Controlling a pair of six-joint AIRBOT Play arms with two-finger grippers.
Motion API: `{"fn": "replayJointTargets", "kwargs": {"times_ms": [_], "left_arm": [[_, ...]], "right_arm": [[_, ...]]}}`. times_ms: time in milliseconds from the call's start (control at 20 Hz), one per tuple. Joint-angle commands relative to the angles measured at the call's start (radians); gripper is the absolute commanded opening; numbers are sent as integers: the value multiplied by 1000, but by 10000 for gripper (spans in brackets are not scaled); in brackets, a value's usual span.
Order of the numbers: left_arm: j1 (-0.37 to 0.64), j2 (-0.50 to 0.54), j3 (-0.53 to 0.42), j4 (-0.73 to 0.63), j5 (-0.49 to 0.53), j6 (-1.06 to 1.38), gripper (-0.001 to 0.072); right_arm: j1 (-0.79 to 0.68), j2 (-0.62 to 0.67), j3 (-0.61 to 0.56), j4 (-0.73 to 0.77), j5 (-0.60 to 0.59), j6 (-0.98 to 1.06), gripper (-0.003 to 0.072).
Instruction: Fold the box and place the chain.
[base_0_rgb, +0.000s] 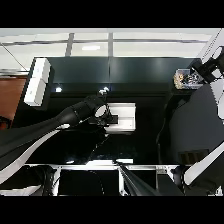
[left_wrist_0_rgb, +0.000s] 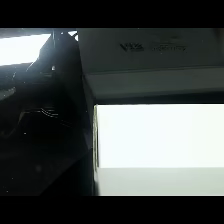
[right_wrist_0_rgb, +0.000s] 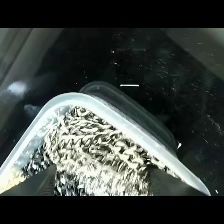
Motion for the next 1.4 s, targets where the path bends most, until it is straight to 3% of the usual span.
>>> {"fn": "replayJointTargets", "kwargs": {"times_ms": [0, 150, 250, 450, 900, 1100, 1350], "left_arm": [[0, 0, 0, 0, -1, 0, 26], [0, 0, 0, 1, 0, 0, 27], [0, 0, 0, 1, 0, 0, 26], [0, 0, 0, 1, -2, 0, 26], [0, 0, 0, 1, 0, 0, 26], [0, 0, 0, 0, 1, 0, 26], [0, 0, 0, 0, 0, 0, 27]], "right_arm": [[-1, -16, 5, 34, -56, -39, 513], [-6, -15, 6, 113, -39, -128, 104], [-11, -1, 8, 150, -37, -212, 4], [-19, 128, 9, 158, -33, -404, 11], [-17, 575, 9, 294, 69, -712, 9], [-23, 748, 9, 465, 53, -743, 8], [-2, 877, 8, 728, 187, -835, 9]]}}
